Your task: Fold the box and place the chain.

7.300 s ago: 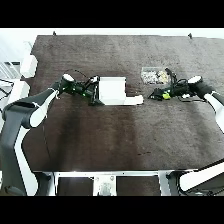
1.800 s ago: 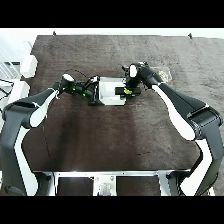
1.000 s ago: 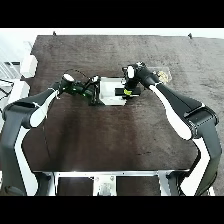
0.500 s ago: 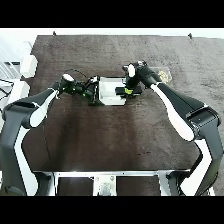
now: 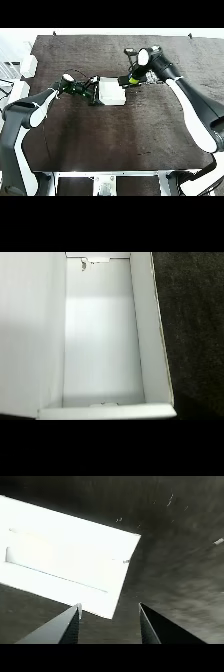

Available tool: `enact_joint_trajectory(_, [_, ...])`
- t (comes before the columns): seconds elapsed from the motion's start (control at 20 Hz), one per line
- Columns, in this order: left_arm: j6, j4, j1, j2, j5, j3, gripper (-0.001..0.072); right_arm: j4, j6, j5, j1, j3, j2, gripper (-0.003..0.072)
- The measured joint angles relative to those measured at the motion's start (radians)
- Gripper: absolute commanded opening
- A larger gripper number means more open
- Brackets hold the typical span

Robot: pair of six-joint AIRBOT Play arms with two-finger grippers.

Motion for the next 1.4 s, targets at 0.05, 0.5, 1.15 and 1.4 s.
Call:
enact_joint_trajectory(0.05, [0.0, 0.0, 0.0, 0.0, 0.0, 0.0, 0.0377, -0.003, -0.034, -0.005, -0.014, 0.0, 0.02, 0.0438])
enact_joint_trajectory(0.5, [0.0, 0.0, 0.0, 0.0, 0.002, 0.0, 0.0376, 0.022, -0.206, -0.229, -0.292, -0.036, 0.092, 0.0516])
enact_joint_trajectory(1.15, [0.0, 0.0, 0.0, 0.0, 0.003, 0.0, 0.0377, 0.353, -0.442, -0.419, -0.471, -0.038, -0.18, 0.0458])
enact_joint_trajectory(1.4, [0.0, 0.0, 0.0, 0.0, 0.003, 0.0, 0.0377, 0.374, -0.453, -0.43, -0.475, -0.033, -0.222, 0.0427])
